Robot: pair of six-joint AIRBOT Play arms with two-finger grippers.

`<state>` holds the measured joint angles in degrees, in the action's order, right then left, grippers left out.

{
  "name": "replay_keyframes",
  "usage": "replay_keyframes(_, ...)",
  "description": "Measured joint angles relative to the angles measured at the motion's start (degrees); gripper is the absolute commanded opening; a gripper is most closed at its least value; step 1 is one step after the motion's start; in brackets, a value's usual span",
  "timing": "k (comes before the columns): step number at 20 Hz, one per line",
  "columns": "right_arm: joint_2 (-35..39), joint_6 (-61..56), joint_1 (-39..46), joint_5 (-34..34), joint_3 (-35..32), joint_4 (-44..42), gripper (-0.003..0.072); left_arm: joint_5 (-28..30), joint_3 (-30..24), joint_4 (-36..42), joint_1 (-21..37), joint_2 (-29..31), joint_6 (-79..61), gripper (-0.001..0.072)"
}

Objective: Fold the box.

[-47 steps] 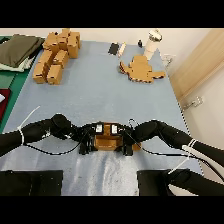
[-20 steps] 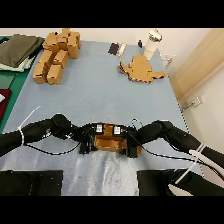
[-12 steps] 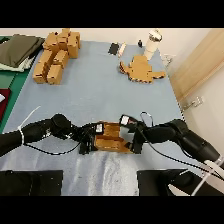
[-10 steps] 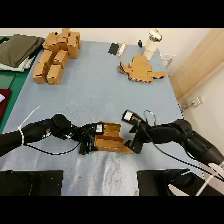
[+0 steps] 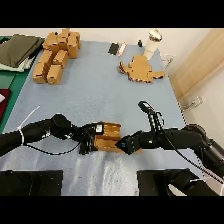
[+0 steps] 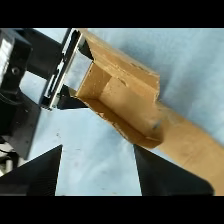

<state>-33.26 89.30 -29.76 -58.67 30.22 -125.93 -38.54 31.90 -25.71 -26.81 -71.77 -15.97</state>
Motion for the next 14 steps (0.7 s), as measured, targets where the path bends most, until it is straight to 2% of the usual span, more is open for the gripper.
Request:
replay_keyframes(6,-0.9,-9.6,0.0,-0.2,0.0,-2.2,0.0717,-0.1,0.0,0.0,0.0,0.0,0.0,0.0585)
replay_keyframes(11,-2.3,-11.1,0.0,0.1,0.0,-2.6,0.0712,0.0,0.0,0.5,0.0,0.0,0.0,0.0585)
replay_keyframes(14,-3.8,-11.5,0.0,1.1,0.0,-2.6,0.0681,0.0,0.0,0.9,0.0,0.0,0.0,0.0586)
